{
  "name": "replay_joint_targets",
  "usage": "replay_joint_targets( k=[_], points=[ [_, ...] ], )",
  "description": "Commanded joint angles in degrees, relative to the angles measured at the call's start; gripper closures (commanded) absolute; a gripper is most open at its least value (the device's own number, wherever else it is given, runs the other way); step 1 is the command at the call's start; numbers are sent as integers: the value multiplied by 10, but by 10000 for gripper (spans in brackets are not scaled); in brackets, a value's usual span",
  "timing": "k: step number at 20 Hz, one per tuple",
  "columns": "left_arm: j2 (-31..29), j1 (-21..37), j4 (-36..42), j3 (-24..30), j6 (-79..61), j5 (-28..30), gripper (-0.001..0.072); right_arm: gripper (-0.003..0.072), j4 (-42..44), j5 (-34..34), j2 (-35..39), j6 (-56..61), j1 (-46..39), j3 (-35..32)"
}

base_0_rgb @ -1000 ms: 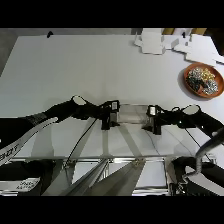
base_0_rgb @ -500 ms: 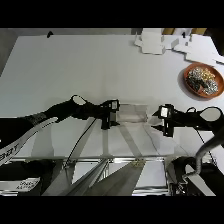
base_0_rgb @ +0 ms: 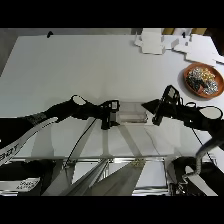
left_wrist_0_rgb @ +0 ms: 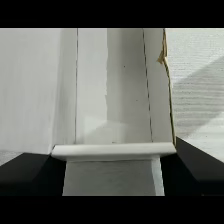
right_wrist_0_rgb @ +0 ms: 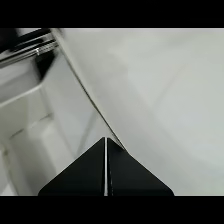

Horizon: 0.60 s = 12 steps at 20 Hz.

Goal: Fold the box and place the chain.

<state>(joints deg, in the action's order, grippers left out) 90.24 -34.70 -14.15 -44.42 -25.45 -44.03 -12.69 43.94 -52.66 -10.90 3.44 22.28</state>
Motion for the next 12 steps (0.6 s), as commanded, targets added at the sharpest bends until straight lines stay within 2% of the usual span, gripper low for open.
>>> replay_joint_targets(
  k=[1, 4, 7, 9, 12],
  points=[
    [0, 0, 0, 0, 0, -1, 437, 669, 113, -74, -99, 9, 7, 0],
    [0, 0, 0, 0, 0, -2, 437, 669, 109, -75, -162, 43, 7, 0],
    [0, 0, 0, 0, 0, -2, 437, 669, 75, -71, -144, 90, 7, 13],
    [0, 0, 0, 0, 0, -3, 437, 669, -33, -69, -112, 195, 7, 39],
    [0, 0, 0, 0, 0, -3, 437, 669, -277, -21, -39, 388, 7, 88]
  ],
)
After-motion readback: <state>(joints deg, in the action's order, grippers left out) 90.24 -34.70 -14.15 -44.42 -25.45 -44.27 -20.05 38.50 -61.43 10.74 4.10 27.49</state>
